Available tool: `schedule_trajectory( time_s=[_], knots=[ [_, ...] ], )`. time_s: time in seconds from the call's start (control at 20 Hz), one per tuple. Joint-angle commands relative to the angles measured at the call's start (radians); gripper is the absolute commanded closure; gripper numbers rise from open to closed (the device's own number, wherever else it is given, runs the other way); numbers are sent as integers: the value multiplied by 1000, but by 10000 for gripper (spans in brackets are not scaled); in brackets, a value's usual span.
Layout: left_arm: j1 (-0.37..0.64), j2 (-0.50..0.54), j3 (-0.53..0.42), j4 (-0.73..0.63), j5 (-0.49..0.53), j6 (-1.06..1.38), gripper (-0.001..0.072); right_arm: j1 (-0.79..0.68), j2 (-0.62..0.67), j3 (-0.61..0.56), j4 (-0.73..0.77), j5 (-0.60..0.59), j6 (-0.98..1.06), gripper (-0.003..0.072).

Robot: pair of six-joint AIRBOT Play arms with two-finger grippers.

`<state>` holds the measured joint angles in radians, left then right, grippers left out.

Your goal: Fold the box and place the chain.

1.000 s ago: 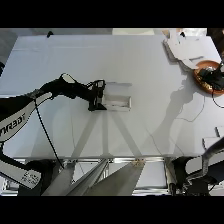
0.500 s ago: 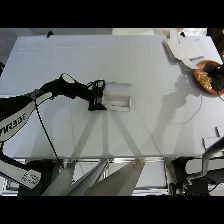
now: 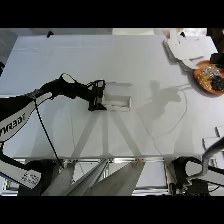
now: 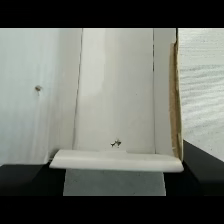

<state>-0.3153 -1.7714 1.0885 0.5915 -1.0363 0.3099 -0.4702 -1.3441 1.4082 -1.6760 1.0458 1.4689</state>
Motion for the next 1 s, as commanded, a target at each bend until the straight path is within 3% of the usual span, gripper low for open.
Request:
schedule_trajectory(
  time_s=[0.0, 0.55, 0.95],
  knots=[
    [0, 0, 0, 0, 0, 0, 298, 75, 92, 0, 0, 119, -32, 680],
    [0, 0, 0, 0, 0, 0, 298, 500, 189, -1, 10, 364, -29, 680],
    [0, 0, 0, 0, 0, 0, 298, 780, 187, -1, 77, 370, 18, 678]
  ],
)
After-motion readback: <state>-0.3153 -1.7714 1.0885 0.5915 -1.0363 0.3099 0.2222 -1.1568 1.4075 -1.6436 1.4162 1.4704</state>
